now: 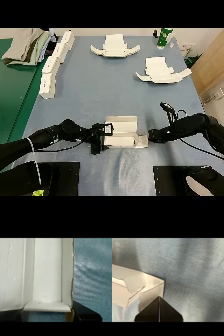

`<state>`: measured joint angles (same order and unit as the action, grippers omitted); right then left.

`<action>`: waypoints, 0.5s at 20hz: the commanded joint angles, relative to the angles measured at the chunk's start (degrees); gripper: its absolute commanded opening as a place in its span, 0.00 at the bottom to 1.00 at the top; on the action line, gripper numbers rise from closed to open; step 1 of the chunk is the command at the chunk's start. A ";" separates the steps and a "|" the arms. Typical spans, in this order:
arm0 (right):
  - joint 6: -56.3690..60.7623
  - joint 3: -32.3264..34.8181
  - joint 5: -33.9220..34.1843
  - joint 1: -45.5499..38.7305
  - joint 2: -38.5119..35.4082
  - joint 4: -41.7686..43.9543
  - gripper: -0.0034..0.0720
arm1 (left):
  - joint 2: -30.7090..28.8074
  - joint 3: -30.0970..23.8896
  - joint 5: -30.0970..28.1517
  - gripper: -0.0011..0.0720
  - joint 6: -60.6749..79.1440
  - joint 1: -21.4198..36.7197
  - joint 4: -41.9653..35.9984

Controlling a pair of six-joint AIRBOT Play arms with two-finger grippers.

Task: Fold the box.

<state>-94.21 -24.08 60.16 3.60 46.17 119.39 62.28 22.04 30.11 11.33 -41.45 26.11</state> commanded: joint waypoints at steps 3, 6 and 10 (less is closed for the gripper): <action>3.04 0.04 -1.79 0.04 -0.04 -6.38 0.05 | 0.02 0.04 0.00 0.66 0.02 0.02 0.02; 2.99 1.99 -3.45 0.07 0.07 -5.51 0.05 | 0.02 0.04 0.00 0.65 0.02 0.02 0.02; 0.13 4.02 -6.40 0.09 1.88 1.01 0.05 | 0.02 0.04 0.02 0.66 0.02 0.02 0.02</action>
<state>-92.12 -21.19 55.86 3.64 46.98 116.79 62.28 22.04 30.13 11.33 -41.45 26.11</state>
